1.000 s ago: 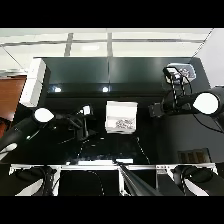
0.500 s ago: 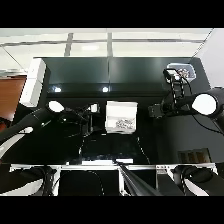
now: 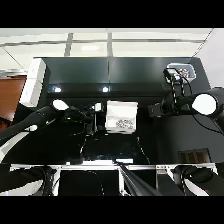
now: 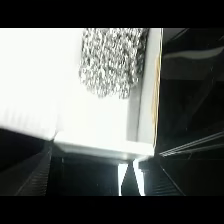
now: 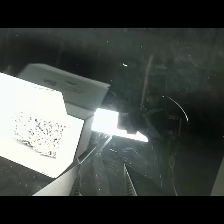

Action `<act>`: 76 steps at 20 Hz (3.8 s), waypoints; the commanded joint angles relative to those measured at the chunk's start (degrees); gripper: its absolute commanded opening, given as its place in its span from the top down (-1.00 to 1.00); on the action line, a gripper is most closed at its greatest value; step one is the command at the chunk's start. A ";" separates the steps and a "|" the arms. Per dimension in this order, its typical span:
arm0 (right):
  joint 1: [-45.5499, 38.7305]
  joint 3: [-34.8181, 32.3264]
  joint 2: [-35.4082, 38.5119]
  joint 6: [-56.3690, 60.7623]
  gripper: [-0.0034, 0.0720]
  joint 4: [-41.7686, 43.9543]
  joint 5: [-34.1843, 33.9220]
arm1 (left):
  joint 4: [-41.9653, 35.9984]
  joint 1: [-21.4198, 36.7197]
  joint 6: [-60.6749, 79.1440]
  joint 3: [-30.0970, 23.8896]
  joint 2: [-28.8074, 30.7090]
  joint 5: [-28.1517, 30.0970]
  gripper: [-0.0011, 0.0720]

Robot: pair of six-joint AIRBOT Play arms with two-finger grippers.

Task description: Fold the box and place the chain.

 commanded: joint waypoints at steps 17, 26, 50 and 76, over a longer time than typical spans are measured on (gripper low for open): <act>0.04 0.00 -10.12 0.52 -0.98 9.07 -30.40 | 2.03 -4.55 -2.10 1.75 -1.60 3.41 -0.05; 0.02 4.33 -11.85 -37.92 -0.96 14.99 -6.14 | 2.05 -4.55 -2.10 1.75 -1.60 3.56 -0.05; 4.42 -4.35 -11.85 -72.91 -0.47 25.05 -8.83 | 2.19 -4.55 -2.10 1.73 -1.60 3.56 -0.05; 3.72 -4.46 -13.33 -85.13 -0.25 25.31 -9.70 | 2.19 -4.55 -2.10 1.73 -1.60 3.56 -0.05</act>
